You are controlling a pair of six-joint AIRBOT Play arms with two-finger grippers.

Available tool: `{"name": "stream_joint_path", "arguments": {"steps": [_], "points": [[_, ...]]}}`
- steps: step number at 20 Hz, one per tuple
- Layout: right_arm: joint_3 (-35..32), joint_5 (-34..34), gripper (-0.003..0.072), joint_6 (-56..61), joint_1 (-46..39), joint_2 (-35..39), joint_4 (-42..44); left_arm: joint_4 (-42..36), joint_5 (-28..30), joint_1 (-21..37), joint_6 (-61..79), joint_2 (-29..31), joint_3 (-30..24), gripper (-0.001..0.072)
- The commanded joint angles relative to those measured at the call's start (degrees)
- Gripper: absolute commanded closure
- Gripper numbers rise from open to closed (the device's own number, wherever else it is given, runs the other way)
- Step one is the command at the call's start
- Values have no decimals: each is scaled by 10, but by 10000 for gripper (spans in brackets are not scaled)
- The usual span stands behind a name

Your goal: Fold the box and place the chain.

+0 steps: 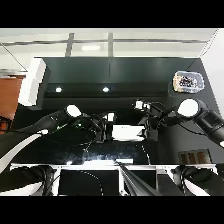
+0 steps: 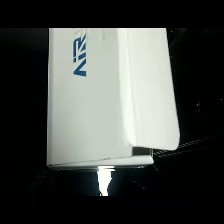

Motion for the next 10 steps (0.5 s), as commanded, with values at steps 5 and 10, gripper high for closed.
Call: {"name": "stream_joint_path", "arguments": {"steps": [5, 10], "points": [[0, -17, 268, -3, 16, -1, -17, 0, 0, 0, 0, 0, 0, 355], [-3, -11, 268, -2, 17, -1, -17, 0, 0, 0, 0, 0, 0, 355]]}}
